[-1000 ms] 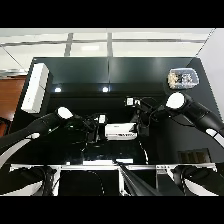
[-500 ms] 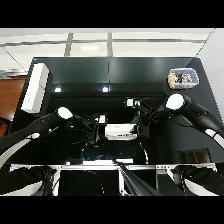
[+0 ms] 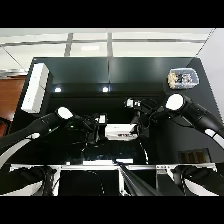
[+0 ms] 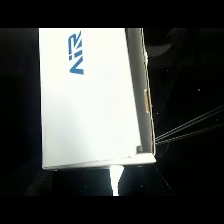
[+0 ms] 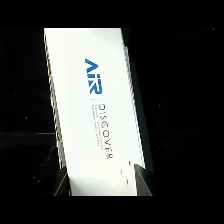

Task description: Fold the box and place the chain.

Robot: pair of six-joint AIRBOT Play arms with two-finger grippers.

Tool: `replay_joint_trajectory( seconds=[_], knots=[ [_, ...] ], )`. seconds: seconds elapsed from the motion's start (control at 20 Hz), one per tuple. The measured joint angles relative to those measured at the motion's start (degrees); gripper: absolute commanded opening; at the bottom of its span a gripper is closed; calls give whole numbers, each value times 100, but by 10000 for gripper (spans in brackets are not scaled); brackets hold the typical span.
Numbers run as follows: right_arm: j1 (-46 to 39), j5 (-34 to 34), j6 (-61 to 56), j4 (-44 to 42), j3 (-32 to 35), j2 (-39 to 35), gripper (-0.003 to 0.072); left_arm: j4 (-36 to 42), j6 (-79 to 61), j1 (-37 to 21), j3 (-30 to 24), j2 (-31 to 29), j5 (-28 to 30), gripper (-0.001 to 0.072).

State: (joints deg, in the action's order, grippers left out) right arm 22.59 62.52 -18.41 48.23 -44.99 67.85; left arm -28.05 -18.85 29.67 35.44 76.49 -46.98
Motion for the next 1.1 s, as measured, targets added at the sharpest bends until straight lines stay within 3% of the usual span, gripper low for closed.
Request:
replay_joint_trajectory(
  seconds=[0.4,0.45,1.1],
  knots=[
    [4,107,2,22,0,0,433,0,-2,0,0,-2,-2,488],
    [4,114,4,22,0,0,507,0,-2,0,0,-2,-2,488],
    [157,157,-4,223,-4,-31,502,0,-7,2,0,-2,4,488]
  ],
)
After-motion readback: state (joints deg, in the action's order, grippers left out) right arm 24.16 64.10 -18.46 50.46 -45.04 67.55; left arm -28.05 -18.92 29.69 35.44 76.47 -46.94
